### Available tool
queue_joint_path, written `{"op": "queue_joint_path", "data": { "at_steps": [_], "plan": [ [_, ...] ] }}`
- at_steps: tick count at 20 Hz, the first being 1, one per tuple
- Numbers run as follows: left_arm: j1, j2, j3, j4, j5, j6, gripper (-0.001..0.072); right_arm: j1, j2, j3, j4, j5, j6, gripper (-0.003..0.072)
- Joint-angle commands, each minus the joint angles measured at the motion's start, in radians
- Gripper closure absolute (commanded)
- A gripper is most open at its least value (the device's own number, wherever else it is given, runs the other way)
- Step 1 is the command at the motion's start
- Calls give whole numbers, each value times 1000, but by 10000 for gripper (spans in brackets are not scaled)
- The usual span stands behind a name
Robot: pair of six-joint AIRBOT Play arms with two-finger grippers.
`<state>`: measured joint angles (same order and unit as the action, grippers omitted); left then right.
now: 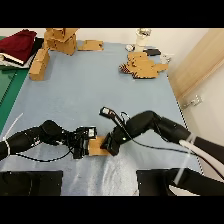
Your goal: Fold the box.
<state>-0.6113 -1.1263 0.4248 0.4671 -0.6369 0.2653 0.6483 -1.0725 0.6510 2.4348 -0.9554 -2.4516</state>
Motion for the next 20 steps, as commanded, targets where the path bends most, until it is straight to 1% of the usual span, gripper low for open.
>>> {"op": "queue_joint_path", "data": {
  "at_steps": [1,3,5,6,7,8,11,14,15,17,18,19,20],
  "plan": [
    [0,0,0,0,-1,0,378,124,150,-101,-137,253,-8,685],
    [0,0,0,0,-1,0,378,183,192,-122,-233,343,-8,684],
    [0,0,0,0,-1,0,378,230,206,-122,-307,373,-8,680],
    [0,0,0,1,-1,0,378,250,208,-122,-333,375,-11,610],
    [0,0,0,1,0,0,378,270,208,-122,-367,375,-11,383],
    [0,0,0,0,-1,0,378,281,207,-122,-412,375,-11,300],
    [0,0,0,1,-1,0,377,289,190,-122,-549,402,-11,299],
    [0,0,0,0,-1,0,378,289,187,-120,-597,437,-17,299],
    [0,0,0,0,-1,0,377,293,187,-119,-595,436,-19,273],
    [0,0,0,1,-1,0,378,314,187,-119,-597,430,-19,168],
    [0,0,0,1,0,0,378,327,187,-119,-595,426,-19,131],
    [0,0,0,1,0,0,378,340,187,-120,-595,423,-18,108],
    [0,0,0,0,-1,0,378,348,187,-121,-595,423,-18,107]
  ]
}}
